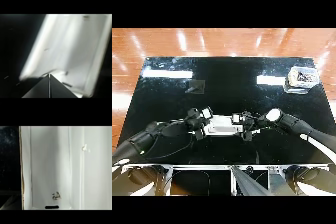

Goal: Fold the box and place the chain.

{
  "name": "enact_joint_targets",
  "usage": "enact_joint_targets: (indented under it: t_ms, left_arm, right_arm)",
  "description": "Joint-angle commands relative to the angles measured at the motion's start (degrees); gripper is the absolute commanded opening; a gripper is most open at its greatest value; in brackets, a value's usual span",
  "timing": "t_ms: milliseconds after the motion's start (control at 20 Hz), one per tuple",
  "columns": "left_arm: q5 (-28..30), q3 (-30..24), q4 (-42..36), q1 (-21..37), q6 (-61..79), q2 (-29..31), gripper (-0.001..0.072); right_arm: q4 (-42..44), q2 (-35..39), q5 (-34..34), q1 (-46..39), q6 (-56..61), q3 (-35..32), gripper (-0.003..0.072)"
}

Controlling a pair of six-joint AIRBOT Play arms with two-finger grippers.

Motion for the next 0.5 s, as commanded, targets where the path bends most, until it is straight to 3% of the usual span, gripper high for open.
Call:
enact_joint_targets:
  t_ms: [0, 250, 450]
  left_arm:
    - [5.18, 0.02, 5.6, 4.66, -10.73, 6.67, 0.0018]
    - [17.97, 0.02, 12.11, 16.2, -35.82, 15.23, 0.0019]
    - [30.56, -0.15, 12.09, 24.17, -45.64, 16.46, 0.0018]
  right_arm:
    - [-0.04, 0.0, -0.02, 0.02, -0.11, 0.0, 0.0543]
    - [-0.04, 0.0, -0.02, 0.02, -0.11, 0.0, 0.0543]
    - [-0.02, 0.0, -0.02, 0.02, -0.11, 0.0, 0.0543]
